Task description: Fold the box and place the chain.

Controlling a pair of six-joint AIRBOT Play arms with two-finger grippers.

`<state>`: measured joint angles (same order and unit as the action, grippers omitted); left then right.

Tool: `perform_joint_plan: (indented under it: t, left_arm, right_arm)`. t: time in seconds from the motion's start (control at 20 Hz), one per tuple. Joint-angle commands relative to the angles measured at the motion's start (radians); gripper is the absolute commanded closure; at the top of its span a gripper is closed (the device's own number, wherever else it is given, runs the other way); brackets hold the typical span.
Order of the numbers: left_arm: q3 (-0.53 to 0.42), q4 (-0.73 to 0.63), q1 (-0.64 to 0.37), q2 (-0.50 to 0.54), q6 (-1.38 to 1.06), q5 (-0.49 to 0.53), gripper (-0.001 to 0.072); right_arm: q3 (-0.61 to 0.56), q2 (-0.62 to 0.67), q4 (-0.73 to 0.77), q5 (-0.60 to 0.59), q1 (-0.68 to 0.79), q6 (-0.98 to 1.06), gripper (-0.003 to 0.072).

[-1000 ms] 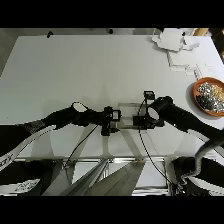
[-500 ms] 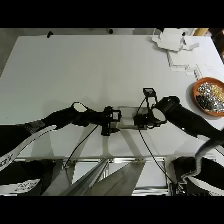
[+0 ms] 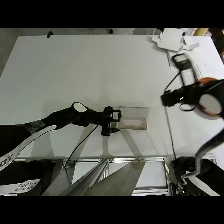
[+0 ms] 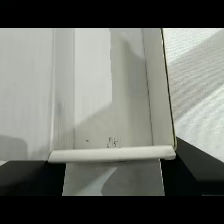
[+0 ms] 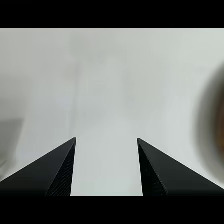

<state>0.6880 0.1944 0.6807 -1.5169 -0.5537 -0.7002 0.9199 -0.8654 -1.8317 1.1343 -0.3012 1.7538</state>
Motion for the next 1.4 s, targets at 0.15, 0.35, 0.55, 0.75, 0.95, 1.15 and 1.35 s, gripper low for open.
perform_joint_plan:
  t: [0.15, 0.35, 0.55, 0.75, 0.95, 1.15, 1.35]
  left_arm:
    - [0.0, 0.0, 0.0, 0.0, 0.0, 0.0, 0.032]
    - [0.0, 0.0, 0.0, 0.0, 0.0, 0.0, 0.032]
    - [0.0, 0.0, 0.0, 0.0, 0.0, 0.0, 0.032]
    - [0.0, 0.0, 0.0, 0.0, 0.0, 0.0, 0.032]
    - [0.0, 0.0, 0.0, 0.0, 0.0, 0.0, 0.032]
    - [0.0, 0.0, 0.0, 0.0, 0.0, 0.0, 0.032]
    - [0.0, 0.0, 0.0, 0.0, 0.0, 0.0, 0.032]
  right_arm:
    - [0.027, -0.099, -0.019, -0.214, 0.599, -0.185, 0.0426]
    - [0.027, -0.243, 0.015, -0.244, 0.777, -0.225, 0.0427]
    - [0.027, -0.389, 0.087, -0.287, 0.81, -0.248, 0.043]
    - [0.027, -0.493, 0.114, -0.291, 0.809, -0.248, 0.043]
    - [0.027, -0.524, 0.18, -0.329, 0.809, -0.288, 0.0431]
    - [0.027, -0.527, 0.197, -0.338, 0.809, -0.294, 0.047]
    - [0.027, -0.534, 0.194, -0.295, 0.809, -0.294, 0.0614]
